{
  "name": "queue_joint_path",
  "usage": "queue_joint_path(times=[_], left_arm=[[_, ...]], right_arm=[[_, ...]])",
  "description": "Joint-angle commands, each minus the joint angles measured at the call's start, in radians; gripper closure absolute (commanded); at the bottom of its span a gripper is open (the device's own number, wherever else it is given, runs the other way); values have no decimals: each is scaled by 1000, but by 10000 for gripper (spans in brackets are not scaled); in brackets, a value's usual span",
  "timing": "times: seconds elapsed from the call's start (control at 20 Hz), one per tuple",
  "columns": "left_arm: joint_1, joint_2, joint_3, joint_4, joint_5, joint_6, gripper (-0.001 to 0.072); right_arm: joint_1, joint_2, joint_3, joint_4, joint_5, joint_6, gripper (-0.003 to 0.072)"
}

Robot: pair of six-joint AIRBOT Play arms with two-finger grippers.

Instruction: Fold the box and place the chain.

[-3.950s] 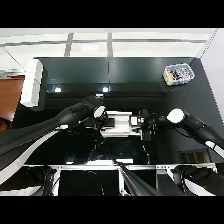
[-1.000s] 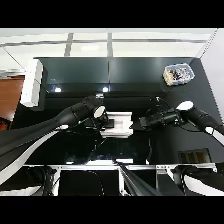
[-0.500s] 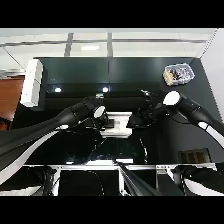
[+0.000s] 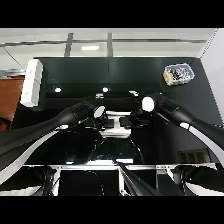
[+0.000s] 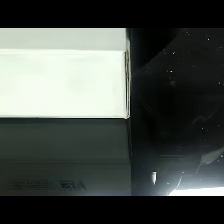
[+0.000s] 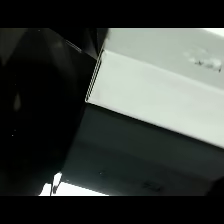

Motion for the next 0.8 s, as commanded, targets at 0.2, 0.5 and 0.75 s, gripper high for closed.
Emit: queue_joint_path(times=[0.2,0.5,0.75], left_arm=[[0,0,1,0,2,0,682],[0,0,1,0,2,0,682],[0,0,1,0,2,0,682]], right_arm=[[80,-59,61,-154,23,228,387],[89,-79,65,-224,74,328,467],[116,-107,65,-265,91,391,473]])
